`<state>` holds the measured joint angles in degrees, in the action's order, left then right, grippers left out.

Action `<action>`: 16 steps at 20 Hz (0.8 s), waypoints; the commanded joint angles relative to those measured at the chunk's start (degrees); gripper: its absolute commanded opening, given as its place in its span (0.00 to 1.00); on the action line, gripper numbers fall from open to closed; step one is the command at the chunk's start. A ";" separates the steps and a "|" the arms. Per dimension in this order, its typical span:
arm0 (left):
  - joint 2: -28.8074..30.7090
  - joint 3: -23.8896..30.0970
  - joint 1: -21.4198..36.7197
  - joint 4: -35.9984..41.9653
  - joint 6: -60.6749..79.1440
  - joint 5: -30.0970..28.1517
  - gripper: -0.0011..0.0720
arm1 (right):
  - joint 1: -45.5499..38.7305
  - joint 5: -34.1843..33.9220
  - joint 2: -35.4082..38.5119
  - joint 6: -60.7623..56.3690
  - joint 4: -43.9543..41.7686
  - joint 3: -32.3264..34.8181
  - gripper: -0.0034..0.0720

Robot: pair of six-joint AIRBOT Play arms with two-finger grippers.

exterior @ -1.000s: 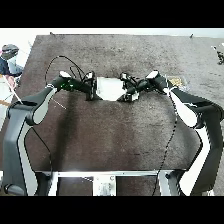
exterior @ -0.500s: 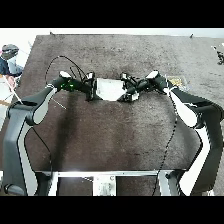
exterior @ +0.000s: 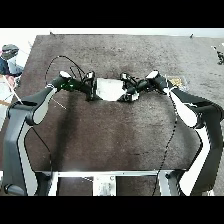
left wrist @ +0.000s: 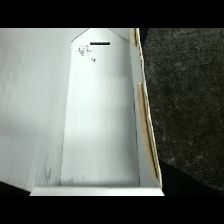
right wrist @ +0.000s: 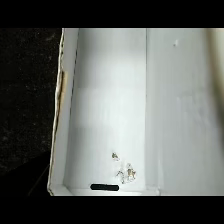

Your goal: Fold the box and place the chain.

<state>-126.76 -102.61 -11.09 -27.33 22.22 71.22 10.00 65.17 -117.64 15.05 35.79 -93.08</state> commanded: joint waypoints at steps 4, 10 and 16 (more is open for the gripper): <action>-0.02 0.00 0.02 -0.02 -2.86 -0.31 0.34 | 0.04 -0.02 0.00 -0.07 -0.02 0.00 0.68; -0.02 0.00 0.02 0.76 -2.86 -0.31 0.34 | 0.04 -0.02 0.00 -0.07 -0.02 0.00 0.68; -0.02 0.00 0.02 0.76 -2.86 -0.28 0.34 | 0.04 -0.02 0.00 -0.07 -0.02 0.00 0.68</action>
